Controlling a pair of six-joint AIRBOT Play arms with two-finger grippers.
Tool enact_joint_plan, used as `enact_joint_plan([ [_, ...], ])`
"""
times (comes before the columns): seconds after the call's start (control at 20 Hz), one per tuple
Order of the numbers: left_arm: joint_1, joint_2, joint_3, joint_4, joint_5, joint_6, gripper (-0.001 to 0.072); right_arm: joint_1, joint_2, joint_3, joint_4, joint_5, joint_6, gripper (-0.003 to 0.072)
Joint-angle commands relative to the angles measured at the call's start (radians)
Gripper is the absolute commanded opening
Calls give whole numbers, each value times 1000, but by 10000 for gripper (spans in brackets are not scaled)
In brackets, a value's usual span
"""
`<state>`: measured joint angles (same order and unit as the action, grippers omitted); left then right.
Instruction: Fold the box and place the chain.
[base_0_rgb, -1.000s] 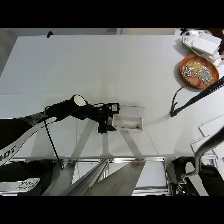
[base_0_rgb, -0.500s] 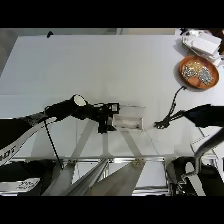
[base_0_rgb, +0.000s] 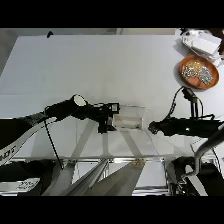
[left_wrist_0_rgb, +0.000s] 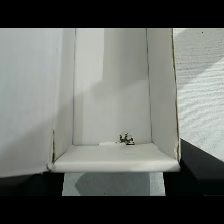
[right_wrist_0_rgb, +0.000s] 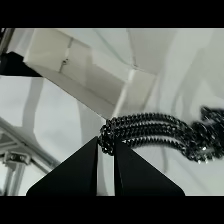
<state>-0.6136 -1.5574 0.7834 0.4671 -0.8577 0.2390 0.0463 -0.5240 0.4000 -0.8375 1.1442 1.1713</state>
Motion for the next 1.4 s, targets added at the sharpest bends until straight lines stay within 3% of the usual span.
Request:
enact_joint_plan([
  [0.0,1,1,1,0,0,0,137,209,-18,-32,36,-284,42,8],
  [0.25,1,1,1,0,1,0,137,431,-170,-32,79,-500,55,8],
  [0.55,1,1,1,0,0,0,137,569,-319,-21,253,-663,-27,8],
  [1.2,1,1,1,0,0,0,137,577,-501,40,266,-611,-55,13],
  [1.3,1,1,1,0,0,0,137,577,-501,40,266,-611,-55,176],
  [1.35,1,0,1,0,0,0,137,577,-501,40,266,-612,-55,179],
])
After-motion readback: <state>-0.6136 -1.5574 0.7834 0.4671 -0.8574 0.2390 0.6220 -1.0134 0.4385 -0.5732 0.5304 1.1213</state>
